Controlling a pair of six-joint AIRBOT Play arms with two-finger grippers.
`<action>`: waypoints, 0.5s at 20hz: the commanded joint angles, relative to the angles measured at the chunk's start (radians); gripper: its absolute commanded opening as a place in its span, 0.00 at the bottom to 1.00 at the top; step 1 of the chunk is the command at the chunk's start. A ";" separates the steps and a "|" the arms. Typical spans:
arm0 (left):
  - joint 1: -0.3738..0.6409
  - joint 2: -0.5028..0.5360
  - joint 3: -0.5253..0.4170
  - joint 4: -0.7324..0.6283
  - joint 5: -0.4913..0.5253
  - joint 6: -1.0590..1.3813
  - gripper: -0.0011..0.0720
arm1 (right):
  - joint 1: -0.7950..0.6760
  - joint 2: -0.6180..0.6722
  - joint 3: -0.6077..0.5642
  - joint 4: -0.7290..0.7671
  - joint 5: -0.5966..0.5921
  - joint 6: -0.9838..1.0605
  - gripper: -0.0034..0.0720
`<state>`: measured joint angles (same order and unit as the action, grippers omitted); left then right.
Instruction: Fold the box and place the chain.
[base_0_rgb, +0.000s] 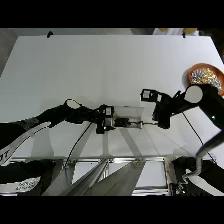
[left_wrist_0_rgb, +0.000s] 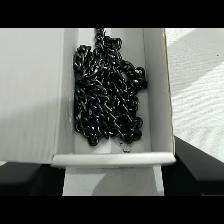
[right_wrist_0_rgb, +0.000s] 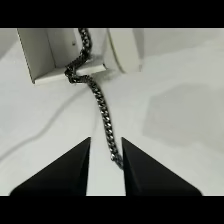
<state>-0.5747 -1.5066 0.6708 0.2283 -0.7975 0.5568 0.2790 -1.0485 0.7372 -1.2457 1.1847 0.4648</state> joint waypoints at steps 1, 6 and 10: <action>0.000 0.001 0.000 0.000 0.000 0.000 0.20 | -0.013 -0.051 -0.126 0.133 -0.118 -0.217 0.45; 0.000 0.001 0.000 0.000 0.000 0.000 0.20 | -0.012 -0.140 -0.140 0.249 -0.233 -0.290 0.47; 0.000 0.001 0.000 0.000 0.000 0.000 0.20 | -0.012 -0.177 -0.140 0.259 -0.280 -0.291 0.46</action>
<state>-0.5747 -1.5066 0.6708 0.2279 -0.7975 0.5568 0.2676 -1.1973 0.6033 -1.0168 0.9565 0.1982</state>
